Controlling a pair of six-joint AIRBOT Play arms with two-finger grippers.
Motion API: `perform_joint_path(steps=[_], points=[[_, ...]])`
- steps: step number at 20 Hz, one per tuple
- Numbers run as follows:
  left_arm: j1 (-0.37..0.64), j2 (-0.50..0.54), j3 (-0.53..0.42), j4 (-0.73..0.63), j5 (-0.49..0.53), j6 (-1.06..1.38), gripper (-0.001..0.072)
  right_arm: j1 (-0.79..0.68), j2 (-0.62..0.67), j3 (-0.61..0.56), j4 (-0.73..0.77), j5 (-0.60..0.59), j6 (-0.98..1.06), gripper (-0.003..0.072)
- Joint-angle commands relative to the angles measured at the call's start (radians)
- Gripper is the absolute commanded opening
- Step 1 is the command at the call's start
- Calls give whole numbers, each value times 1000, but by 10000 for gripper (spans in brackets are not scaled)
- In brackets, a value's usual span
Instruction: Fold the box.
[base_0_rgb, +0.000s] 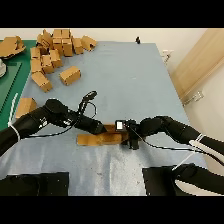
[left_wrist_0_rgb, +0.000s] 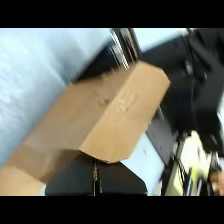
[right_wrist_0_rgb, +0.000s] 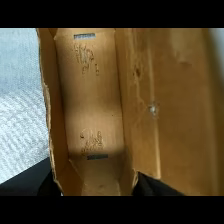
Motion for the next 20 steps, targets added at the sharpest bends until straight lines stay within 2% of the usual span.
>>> perform_joint_path(steps=[1, 6, 11, 13, 17, 20], points=[[0, -27, 1, -35, 78, -14, 10, 0, 0, 0, 0, 0, 0, 500], [0, -29, 1, -35, 79, -14, 10, 0, 0, 0, 0, 0, 0, 500], [0, -39, 1, -37, 202, -19, 10, 0, 0, 0, 1, 0, 0, 500], [0, -70, 1, -13, 191, -42, 10, 0, 0, 0, 1, 0, 0, 500], [0, -156, 13, 127, 140, -196, 9, 0, 0, 0, 1, 0, 0, 508], [0, -182, 40, 142, 113, -217, 9, 0, 0, 0, 1, 0, 0, 508]])
